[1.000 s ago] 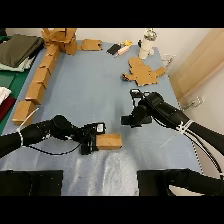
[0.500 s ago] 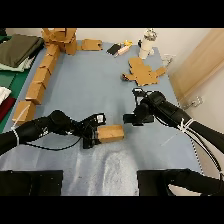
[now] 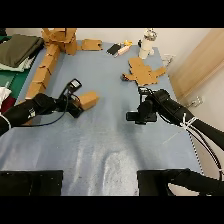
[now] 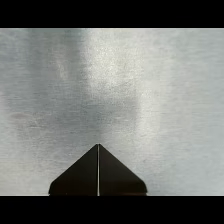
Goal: Fold the box.
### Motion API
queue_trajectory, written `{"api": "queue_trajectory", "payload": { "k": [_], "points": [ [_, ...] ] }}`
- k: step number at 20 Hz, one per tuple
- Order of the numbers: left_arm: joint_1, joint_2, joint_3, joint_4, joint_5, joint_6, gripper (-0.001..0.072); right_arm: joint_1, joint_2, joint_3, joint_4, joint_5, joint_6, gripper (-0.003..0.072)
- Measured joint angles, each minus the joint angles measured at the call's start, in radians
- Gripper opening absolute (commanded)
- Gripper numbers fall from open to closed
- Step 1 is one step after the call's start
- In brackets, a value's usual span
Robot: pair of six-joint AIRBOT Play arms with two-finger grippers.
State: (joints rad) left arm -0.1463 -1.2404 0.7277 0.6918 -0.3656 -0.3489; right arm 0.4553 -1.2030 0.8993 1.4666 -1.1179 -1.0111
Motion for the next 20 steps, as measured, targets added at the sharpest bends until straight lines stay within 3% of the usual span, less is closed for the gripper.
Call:
{"api": "queue_trajectory", "payload": {
  "k": [9, 15, 20],
  "points": [
    [0.254, -0.185, 0.134, 0.037, 0.040, -0.139, 0.0596, -0.002, 0.000, 0.000, 0.039, 0.003, 0.000, 0.0005],
    [0.321, -0.251, 0.156, 0.055, 0.068, -0.201, 0.0595, -0.002, 0.000, 0.000, 0.056, 0.003, -0.003, 0.0005],
    [0.351, -0.265, 0.185, 0.158, 0.085, -0.332, 0.0595, -0.002, 0.000, 0.000, 0.056, 0.010, -0.003, 0.0005]
  ]
}}
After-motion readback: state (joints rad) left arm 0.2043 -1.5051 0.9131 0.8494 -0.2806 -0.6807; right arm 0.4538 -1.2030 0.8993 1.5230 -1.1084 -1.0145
